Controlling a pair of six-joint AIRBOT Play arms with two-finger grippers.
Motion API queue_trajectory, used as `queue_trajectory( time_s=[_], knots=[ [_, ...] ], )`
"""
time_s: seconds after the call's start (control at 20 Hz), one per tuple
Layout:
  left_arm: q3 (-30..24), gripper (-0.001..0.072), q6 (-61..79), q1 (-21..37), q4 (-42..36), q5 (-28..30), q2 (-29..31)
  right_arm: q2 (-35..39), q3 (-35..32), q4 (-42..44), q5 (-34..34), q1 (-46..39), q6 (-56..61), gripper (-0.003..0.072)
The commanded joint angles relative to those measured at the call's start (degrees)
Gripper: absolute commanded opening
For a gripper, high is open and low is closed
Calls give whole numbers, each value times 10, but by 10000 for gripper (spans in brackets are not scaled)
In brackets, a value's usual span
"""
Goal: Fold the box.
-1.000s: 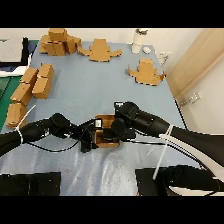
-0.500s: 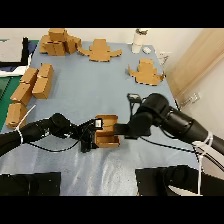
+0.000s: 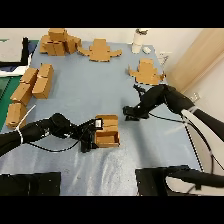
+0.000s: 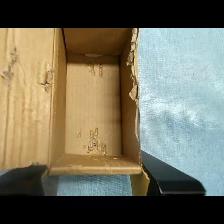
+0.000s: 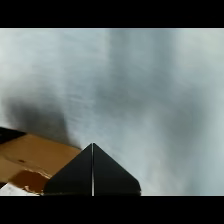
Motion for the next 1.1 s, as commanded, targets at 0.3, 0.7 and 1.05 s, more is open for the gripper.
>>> queue_trajectory(
  time_s=[0.3, 0.7, 1.05],
  knots=[
    [0, 521, 0, 0, 0, 0, 0, -35, 26, 247, -111, 42, -460, 3],
    [0, 521, 0, 0, 0, 0, 0, 56, -65, 212, -48, 79, -455, 4],
    [0, 522, 0, 0, 0, 0, 0, 117, -110, 72, 89, 195, -428, 5]
  ],
)
